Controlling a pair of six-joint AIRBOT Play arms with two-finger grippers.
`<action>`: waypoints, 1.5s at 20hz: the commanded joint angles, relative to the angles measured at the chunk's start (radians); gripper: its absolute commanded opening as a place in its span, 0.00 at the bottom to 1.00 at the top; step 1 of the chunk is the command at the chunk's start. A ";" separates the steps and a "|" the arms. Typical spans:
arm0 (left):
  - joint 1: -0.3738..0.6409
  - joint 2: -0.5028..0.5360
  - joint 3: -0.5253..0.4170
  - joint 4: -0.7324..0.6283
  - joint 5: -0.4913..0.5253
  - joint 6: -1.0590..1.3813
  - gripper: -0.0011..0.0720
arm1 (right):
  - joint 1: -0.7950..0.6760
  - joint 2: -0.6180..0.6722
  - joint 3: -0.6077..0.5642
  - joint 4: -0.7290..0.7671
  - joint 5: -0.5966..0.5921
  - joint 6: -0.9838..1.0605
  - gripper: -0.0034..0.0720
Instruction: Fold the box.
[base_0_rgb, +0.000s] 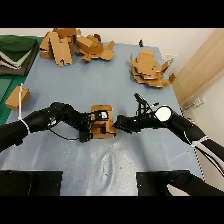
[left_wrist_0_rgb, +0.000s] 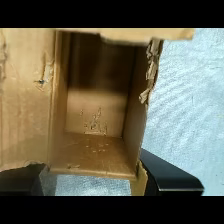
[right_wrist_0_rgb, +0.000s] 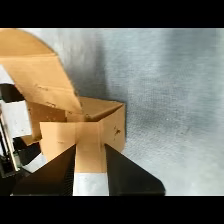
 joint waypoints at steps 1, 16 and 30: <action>-0.001 0.000 0.000 0.000 0.001 0.000 0.25 | 0.046 0.000 0.001 0.010 -0.016 0.045 0.46; -0.001 0.000 0.000 0.000 0.002 0.000 0.25 | 0.293 -0.132 0.200 -0.571 0.113 0.507 0.51; -0.001 0.000 0.000 -0.002 0.000 0.000 0.25 | 0.364 -0.262 0.286 -0.732 0.130 0.622 0.51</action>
